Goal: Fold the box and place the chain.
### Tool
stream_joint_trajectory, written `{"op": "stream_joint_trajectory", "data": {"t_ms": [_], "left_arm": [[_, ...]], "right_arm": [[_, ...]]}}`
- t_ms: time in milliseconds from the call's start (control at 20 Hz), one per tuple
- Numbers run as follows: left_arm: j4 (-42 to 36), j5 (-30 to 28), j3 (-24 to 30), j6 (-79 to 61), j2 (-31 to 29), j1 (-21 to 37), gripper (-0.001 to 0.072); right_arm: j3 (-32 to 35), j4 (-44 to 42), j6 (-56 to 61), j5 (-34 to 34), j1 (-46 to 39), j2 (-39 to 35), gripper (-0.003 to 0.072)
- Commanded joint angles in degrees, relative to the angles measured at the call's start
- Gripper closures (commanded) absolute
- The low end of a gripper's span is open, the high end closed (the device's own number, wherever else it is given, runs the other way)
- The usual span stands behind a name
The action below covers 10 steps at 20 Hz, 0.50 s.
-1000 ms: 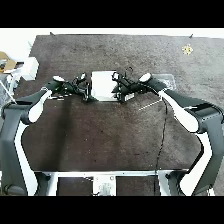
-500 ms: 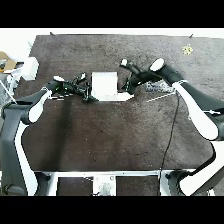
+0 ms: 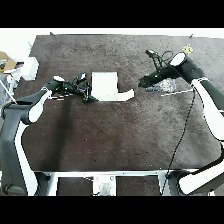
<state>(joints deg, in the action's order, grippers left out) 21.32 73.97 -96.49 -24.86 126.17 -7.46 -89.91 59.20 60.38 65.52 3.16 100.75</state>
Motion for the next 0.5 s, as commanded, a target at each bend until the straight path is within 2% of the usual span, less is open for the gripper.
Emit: {"op": "stream_joint_trajectory", "data": {"t_ms": [0,250,350,400,450], "left_arm": [[0.0,0.0,0.0,0.0,0.0,0.0,0.0618],[0.0,0.0,0.0,0.0,0.0,0.0,0.0618],[0.0,0.0,0.0,0.0,0.0,0.0,0.0618],[0.0,0.0,0.0,0.0,0.0,0.0,0.0618],[0.0,0.0,0.0,-0.1,0.0,0.0,0.0618]], "right_arm": [[1.8,-3.4,5.4,-1.5,-0.7,3.0,0.0669],[1.8,-6.7,5.0,-1.4,2.4,8.4,0.0667],[1.8,-12.5,1.5,-1.2,3.1,9.6,0.0665],[1.8,-16.6,-0.8,-1.2,3.1,9.6,0.0643],[1.8,-20.0,-2.3,-1.2,2.9,9.4,0.0573]]}}
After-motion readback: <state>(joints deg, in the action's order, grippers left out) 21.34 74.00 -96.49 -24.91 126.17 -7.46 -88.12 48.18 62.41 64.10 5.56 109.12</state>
